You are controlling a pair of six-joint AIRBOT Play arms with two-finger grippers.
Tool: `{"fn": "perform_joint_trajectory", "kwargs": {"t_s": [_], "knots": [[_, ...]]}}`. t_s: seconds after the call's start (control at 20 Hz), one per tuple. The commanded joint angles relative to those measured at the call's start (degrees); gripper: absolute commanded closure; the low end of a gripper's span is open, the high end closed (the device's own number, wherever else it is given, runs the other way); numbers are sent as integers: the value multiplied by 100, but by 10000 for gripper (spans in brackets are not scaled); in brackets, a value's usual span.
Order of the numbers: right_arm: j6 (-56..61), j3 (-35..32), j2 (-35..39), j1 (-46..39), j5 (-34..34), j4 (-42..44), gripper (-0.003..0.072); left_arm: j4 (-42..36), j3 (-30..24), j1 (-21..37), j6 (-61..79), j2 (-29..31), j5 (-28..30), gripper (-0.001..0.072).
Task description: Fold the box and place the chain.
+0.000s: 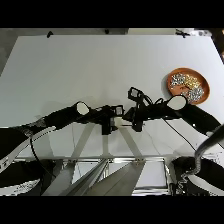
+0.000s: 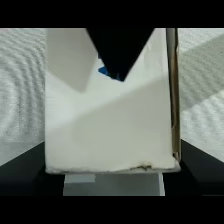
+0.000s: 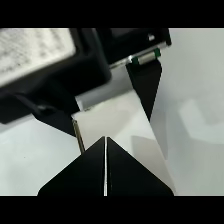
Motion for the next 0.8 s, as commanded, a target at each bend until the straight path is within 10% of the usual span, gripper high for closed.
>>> {"fn": "perform_joint_trajectory", "kwargs": {"t_s": [0.0, 0.45, 0.75], "knots": [[761, 184, 444, 0, 142, -374, 673, 7, 0, 4, 13, 4, -4, 620], [5230, 188, 1738, -2, 2223, -4712, 673, -15, 0, 2, 11, 4, -57, 620], [5226, 188, 1805, 0, 2076, -4732, 673, 22, 2, 197, -1034, 232, -258, 705]]}}
